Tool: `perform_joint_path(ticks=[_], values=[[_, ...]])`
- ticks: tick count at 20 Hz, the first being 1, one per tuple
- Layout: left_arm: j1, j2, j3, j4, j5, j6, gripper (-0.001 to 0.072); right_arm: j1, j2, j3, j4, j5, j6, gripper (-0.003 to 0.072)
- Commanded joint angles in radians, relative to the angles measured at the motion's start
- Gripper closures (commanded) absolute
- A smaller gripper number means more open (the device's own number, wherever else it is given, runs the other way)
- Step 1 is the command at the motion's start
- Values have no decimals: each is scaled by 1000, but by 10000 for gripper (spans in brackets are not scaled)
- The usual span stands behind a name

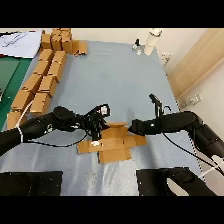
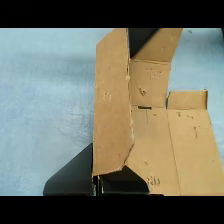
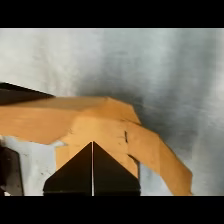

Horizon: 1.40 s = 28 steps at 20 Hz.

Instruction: Fold the box.

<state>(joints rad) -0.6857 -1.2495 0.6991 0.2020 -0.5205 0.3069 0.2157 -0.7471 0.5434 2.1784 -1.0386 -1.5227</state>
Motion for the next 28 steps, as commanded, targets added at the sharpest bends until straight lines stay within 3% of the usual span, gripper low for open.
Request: perform_joint_path(ticks=[1,9,15,22,24,28], values=[[16,1,27,0,13,1,697,37,0,-7,-183,-24,151,681],[35,1,34,0,-40,1,697,37,-17,-72,-347,127,204,681],[39,0,25,-1,-68,17,697,42,-131,-102,-331,237,206,681],[45,-28,11,-69,-145,56,697,42,-168,-102,-331,264,206,682],[45,-49,0,-142,-145,97,697,42,-168,-102,-327,264,206,682],[45,-71,-7,-154,-152,109,697,42,-168,-102,-323,264,206,682]])
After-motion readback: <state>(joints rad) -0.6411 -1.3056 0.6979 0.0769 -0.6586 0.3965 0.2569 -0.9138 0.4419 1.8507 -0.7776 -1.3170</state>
